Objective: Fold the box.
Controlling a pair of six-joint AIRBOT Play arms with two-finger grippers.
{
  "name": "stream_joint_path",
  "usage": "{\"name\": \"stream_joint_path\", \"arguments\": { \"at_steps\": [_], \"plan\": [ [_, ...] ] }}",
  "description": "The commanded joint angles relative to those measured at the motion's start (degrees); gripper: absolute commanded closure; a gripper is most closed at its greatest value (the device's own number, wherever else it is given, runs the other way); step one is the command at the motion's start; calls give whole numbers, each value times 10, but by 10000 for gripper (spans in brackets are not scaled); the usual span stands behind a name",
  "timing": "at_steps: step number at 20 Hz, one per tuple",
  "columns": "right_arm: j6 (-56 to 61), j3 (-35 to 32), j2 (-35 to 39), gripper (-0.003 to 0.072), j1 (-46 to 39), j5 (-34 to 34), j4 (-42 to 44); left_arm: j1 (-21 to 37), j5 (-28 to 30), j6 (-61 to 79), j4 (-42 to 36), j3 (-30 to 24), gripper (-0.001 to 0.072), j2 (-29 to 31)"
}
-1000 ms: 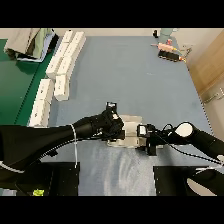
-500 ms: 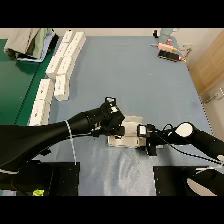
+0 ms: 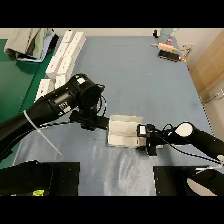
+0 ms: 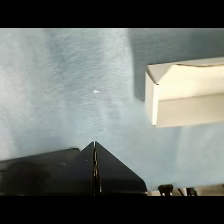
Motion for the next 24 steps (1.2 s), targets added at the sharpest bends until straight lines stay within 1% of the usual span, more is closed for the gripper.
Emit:
{"name": "stream_joint_path", "arguments": {
  "at_steps": [1,3,4,5,6,9,10,11,12,15,17,18,19,21,24],
  "plan": [
    [0,1,0,175,0,0,0,10,58,127,-4,1,692,10],
    [0,1,0,175,0,0,0,4,79,206,8,-4,694,11],
    [0,1,0,175,0,0,0,20,89,277,-28,-14,695,18],
    [0,1,0,175,0,0,0,43,107,360,-67,-39,697,35],
    [0,1,0,175,0,0,0,71,138,445,-97,-78,698,63],
    [0,1,0,175,0,0,0,136,254,655,-134,-201,692,141],
    [0,1,0,175,0,0,0,152,280,730,-156,-235,605,155],
    [0,1,0,175,0,0,0,165,302,815,-181,-260,166,161],
    [0,1,0,175,0,0,0,179,326,900,-221,-286,13,160],
    [0,1,0,175,0,0,0,199,361,1113,-384,-347,13,144],
    [0,0,0,175,0,0,0,200,374,1226,-464,-372,13,118],
    [0,1,0,175,0,0,0,200,393,1268,-497,-382,13,103],
    [0,1,0,175,0,0,0,200,415,1296,-520,-388,13,86],
    [0,1,0,175,0,0,0,195,434,1312,-529,-388,12,56],
    [0,1,0,175,0,0,0,177,465,1355,-539,-388,13,29]
  ]
}}
